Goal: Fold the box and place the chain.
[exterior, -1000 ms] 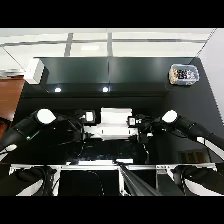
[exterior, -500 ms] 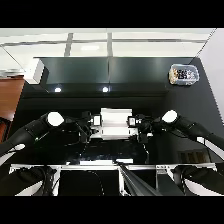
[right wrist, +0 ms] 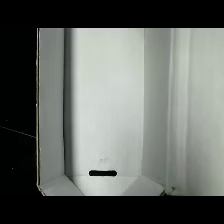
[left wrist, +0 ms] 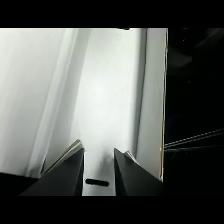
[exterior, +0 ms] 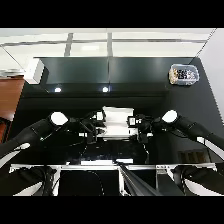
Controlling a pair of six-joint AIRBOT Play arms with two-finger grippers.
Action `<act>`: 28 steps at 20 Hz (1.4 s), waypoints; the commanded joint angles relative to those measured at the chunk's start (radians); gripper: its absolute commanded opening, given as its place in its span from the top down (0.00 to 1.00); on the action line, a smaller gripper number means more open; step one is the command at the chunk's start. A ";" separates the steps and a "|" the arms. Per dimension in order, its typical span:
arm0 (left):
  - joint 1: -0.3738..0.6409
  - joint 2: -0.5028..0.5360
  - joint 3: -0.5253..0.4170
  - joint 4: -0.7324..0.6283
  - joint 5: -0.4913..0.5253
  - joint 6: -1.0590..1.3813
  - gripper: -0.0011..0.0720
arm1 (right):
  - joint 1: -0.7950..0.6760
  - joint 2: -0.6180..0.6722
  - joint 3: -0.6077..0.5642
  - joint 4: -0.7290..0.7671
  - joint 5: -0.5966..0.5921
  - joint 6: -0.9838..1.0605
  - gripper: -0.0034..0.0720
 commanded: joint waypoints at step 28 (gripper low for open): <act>0.663 0.138 -0.081 0.335 -0.318 -1.351 0.95 | 0.000 -0.001 0.000 0.000 0.000 0.000 0.33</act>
